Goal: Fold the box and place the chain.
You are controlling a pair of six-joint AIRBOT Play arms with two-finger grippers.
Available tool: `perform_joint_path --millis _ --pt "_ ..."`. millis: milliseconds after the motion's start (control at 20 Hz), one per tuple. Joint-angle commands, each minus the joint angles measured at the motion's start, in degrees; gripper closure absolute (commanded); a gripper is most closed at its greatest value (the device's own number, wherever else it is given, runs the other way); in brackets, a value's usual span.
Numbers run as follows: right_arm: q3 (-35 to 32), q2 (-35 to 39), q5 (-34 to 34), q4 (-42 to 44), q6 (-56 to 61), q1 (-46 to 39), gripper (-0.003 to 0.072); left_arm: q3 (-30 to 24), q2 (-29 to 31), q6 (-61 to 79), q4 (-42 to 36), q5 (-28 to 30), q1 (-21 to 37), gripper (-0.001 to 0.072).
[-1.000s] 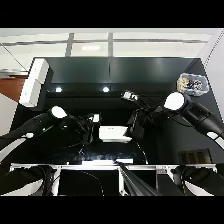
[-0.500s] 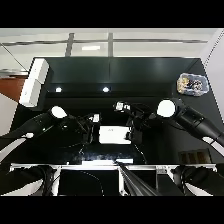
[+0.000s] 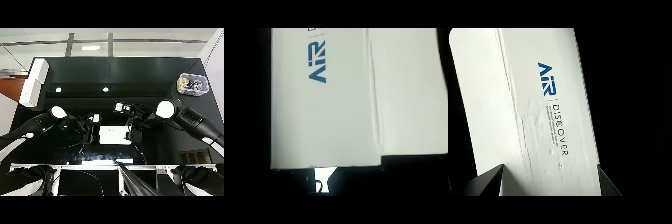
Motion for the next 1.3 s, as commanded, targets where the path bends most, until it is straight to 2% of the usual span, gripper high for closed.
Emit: perform_joint_path --millis 0,100,450,700,950,1150,1250 --pt "0.02 0.04 0.26 1.38 0.39 0.09 -0.0018 0.00 -0.04 -0.02 0.02 0.00 -0.02 0.0178" --pt "-0.26 0.00 -0.09 1.55 0.35 0.70 -0.0018 0.00 -0.04 -0.02 0.00 0.00 -0.02 0.0178" --pt "-2.95 0.00 -10.97 -4.92 2.08 6.58 -0.0013 0.00 -0.04 -0.02 0.02 0.00 -0.02 0.0178" --pt "-2.86 0.66 -10.27 -8.50 6.05 6.56 -0.0009 0.00 -0.04 -0.02 0.02 0.00 -0.02 0.0178" --pt "-2.84 6.19 -8.00 -8.94 6.62 6.56 -0.0010 0.00 -0.04 -0.02 0.02 0.00 -0.02 0.0178" --pt "-3.06 12.79 -4.59 -11.08 16.15 5.73 -0.0010 0.00 -0.04 0.00 0.02 -0.02 -0.02 0.0178" --pt "-5.40 13.31 -6.88 -8.92 18.91 5.38 -0.0010 0.00 -0.04 0.00 0.02 -0.02 -0.02 0.0178"
